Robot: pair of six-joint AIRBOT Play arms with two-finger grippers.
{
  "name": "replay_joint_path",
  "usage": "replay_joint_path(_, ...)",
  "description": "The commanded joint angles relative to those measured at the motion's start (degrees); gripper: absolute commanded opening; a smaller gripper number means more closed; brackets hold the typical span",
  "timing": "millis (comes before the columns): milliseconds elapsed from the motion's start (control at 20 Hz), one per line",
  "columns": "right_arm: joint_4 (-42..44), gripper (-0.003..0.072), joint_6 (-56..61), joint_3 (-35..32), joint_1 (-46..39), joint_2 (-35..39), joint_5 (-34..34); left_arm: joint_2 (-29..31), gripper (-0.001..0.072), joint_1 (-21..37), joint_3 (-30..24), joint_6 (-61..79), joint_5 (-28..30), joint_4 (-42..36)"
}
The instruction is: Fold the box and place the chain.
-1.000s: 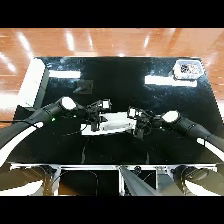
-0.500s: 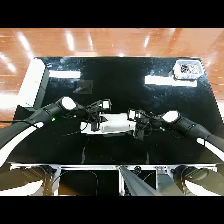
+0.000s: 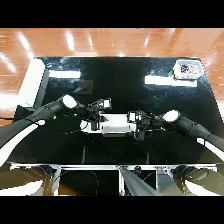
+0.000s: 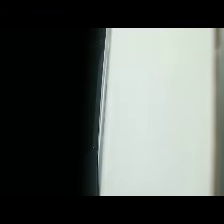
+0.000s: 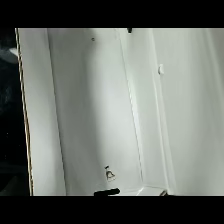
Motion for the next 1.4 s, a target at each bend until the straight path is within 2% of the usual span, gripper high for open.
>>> replay_joint_path(0,2.43,0.0704,-0.55,0.07,0.04,-0.04,-1.38,-0.13,0.0017,-0.02,0.2,-0.48,-0.83,-0.2)
replay_joint_path(550,2.58,0.0713,-6.64,0.2,-1.66,-0.33,-1.03,-0.13,0.0017,-0.02,0.2,-0.92,-0.9,-0.17)
replay_joint_path(850,2.47,0.0713,-6.64,0.9,-1.79,-0.33,5.55,-0.13,0.0017,-0.02,0.24,-0.85,-0.92,1.97)
replay_joint_path(1000,2.38,0.0712,-6.64,0.92,-1.81,-0.33,4.81,-0.2,0.0017,0.02,1.38,-0.87,-2.01,6.47)
replay_joint_path(1250,2.47,0.0712,-6.62,1.18,-1.81,-0.33,3.91,-2.75,0.0017,0.09,4.94,-1.11,-3.61,6.62)
replay_joint_path(1350,3.08,0.0712,-5.29,1.2,-1.81,-0.33,1.64,-3.28,0.0017,0.09,5.25,-1.66,-3.93,6.67)
